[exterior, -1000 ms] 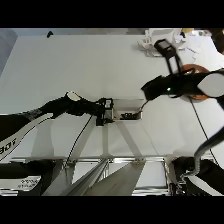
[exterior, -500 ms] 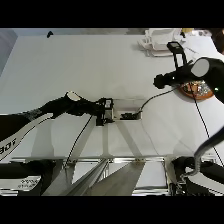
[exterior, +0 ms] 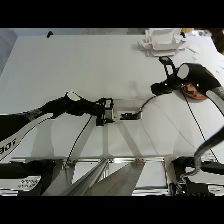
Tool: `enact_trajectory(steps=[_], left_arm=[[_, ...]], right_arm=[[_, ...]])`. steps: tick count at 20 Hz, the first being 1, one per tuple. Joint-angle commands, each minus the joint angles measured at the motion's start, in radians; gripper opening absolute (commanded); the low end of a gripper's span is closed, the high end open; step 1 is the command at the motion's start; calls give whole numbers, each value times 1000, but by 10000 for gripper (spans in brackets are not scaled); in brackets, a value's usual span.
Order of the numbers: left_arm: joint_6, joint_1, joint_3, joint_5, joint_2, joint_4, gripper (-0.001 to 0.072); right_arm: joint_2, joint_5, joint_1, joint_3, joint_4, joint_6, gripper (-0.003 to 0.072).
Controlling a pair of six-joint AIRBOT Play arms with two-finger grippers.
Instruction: Fold the box and place the chain.
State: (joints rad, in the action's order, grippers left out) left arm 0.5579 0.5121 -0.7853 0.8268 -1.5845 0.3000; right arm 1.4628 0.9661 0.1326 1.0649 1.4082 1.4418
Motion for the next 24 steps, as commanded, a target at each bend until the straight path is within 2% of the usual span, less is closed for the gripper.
enact_trajectory(steps=[1,11,13,14,16,20,24], left_arm=[[0,0,-1,0,0,0,12],[0,0,-1,0,0,0,12],[0,0,-1,0,0,0,12],[0,0,-1,0,0,0,12],[0,0,-1,0,0,0,12],[0,0,-1,0,0,0,12],[0,0,-1,0,0,0,12]], right_arm=[[53,4,0,0,18,27,273],[106,-17,6,0,51,51,259],[106,-16,6,0,52,48,86],[106,-12,6,0,52,38,23],[97,-1,6,0,53,26,23],[-3,55,5,0,54,16,23],[-164,233,6,0,23,11,23]])
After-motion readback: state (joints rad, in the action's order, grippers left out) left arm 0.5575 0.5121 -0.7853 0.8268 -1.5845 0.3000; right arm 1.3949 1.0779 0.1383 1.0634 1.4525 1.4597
